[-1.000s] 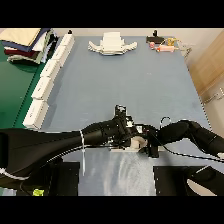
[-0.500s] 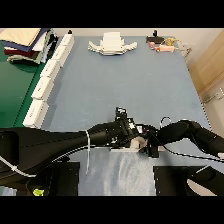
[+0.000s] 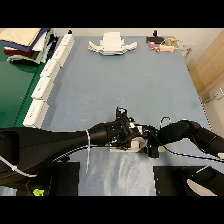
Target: Fold the box.
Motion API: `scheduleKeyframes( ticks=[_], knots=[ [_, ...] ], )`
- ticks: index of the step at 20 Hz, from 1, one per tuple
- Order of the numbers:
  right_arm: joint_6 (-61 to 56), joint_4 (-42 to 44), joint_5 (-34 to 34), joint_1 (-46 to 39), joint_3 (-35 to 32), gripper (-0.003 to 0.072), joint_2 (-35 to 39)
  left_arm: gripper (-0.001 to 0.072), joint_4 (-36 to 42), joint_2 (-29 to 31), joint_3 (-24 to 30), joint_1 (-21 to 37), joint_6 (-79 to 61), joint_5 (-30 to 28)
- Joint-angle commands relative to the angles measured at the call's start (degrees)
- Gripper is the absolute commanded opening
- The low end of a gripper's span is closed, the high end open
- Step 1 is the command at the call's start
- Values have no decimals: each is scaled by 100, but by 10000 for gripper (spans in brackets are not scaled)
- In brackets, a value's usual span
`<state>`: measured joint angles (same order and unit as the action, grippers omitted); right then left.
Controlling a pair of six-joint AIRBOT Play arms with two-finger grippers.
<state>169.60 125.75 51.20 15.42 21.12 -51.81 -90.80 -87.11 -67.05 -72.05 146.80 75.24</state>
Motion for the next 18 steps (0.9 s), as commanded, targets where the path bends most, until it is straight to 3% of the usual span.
scheduleKeyframes(
  ticks=[1, 11, 14, 18],
  knots=[
    [-7, 2, -11, 4, 0, 483, -2, 689, -39, 9, -153, 0, -114, 651],
    [-9, 2, -11, 4, 0, 482, -2, 688, 138, 59, -636, 37, -667, 793],
    [-9, 2, -11, 4, 0, 483, -2, 686, 127, 315, -678, 149, -960, 876],
    [-9, 2, -11, 4, 0, 482, -2, 650, 240, 874, -675, 376, -1519, 1412]
  ],
)
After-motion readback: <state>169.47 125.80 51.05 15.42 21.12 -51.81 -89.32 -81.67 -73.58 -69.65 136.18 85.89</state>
